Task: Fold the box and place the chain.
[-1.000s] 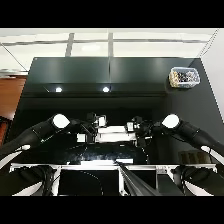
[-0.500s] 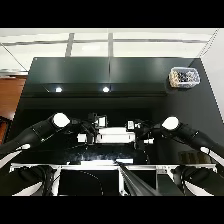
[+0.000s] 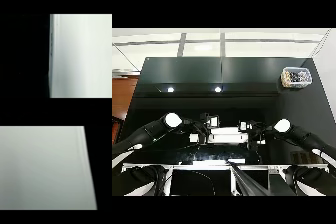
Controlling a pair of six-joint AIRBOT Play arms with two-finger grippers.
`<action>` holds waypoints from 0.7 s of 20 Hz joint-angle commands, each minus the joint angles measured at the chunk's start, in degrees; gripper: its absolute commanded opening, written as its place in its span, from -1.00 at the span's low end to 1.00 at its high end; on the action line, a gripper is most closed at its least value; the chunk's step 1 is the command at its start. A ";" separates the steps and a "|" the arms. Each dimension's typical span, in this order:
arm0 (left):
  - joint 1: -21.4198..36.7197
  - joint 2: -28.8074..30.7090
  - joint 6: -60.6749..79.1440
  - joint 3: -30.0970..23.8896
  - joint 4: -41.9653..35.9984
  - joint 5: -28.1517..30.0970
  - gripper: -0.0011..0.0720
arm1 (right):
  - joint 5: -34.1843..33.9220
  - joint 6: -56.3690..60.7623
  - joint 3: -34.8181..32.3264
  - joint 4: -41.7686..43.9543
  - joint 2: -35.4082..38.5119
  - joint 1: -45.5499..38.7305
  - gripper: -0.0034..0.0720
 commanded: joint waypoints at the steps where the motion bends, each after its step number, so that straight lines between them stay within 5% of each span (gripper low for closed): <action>1: 0.07 0.00 0.02 0.07 0.04 0.04 -0.89 | -0.61 1.40 -0.07 -1.55 -0.04 0.04 0.89; 14: 0.07 0.00 0.02 0.07 0.02 0.04 -0.89 | -2.43 4.70 -0.24 -4.55 -0.04 0.02 0.89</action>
